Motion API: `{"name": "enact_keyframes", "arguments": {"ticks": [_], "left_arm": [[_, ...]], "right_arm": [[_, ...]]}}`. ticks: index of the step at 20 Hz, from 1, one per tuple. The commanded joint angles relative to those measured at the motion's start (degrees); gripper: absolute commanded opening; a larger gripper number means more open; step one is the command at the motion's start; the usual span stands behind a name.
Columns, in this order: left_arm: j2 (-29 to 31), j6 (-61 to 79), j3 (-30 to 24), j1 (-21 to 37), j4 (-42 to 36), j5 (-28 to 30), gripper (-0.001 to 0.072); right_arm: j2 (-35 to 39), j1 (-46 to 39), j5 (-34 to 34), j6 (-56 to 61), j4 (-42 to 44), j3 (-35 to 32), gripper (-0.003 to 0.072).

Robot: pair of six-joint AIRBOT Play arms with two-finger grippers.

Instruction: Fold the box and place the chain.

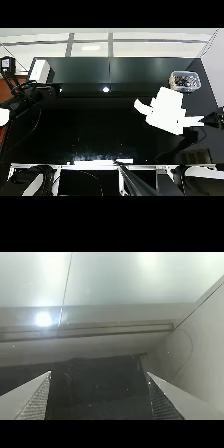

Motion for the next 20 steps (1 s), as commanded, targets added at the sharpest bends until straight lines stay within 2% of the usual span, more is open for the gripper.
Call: {"name": "enact_keyframes", "arguments": {"ticks": [1,6,10,12,16,20], "left_arm": [[0.0,0.1,0.0,0.0,0.0,0.3,0.0708],[0.0,0.1,0.0,0.0,-0.5,1.1,0.0708],[0.0,0.1,0.0,0.0,-1.1,1.0,0.0708],[0.0,0.1,0.0,0.0,-1.1,1.0,0.0707],[0.0,0.1,0.0,0.0,-1.3,0.7,0.0708],[-2.5,0.2,0.0,0.0,-5.6,-5.7,0.0707]], "right_arm": [[5.8,4.9,0.3,-0.5,3.4,-0.2,0.0006],[12.2,16.3,1.9,3.4,4.2,-0.3,0.0007],[15.6,25.2,-3.8,5.9,5.1,-1.5,0.0007],[19.2,29.9,-11.3,5.4,7.2,-7.1,0.0007],[30.3,43.8,-31.7,-0.5,11.3,-23.5,0.0007],[35.5,57.4,-48.2,-2.9,10.1,-33.6,0.0007]]}}
